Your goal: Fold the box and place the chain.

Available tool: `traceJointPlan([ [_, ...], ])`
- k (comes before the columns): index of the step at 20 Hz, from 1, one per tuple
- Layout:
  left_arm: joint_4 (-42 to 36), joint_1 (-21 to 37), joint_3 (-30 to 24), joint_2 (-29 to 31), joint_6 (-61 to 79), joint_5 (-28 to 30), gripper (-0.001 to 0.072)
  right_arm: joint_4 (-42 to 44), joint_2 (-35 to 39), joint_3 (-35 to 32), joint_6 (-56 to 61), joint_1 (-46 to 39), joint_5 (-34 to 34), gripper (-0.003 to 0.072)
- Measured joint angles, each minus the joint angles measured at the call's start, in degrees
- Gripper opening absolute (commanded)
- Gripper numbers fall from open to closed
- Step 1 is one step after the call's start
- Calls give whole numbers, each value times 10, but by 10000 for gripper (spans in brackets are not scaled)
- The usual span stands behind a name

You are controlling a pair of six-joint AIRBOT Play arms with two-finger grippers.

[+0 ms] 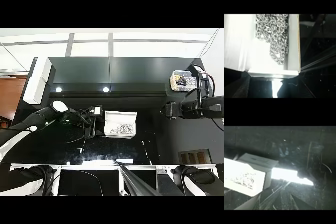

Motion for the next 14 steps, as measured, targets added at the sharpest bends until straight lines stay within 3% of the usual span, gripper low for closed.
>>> traceJointPlan([
  [14,-12,-12,6,-9,0,14,712,0,0,0,0,0,-3,455],
])
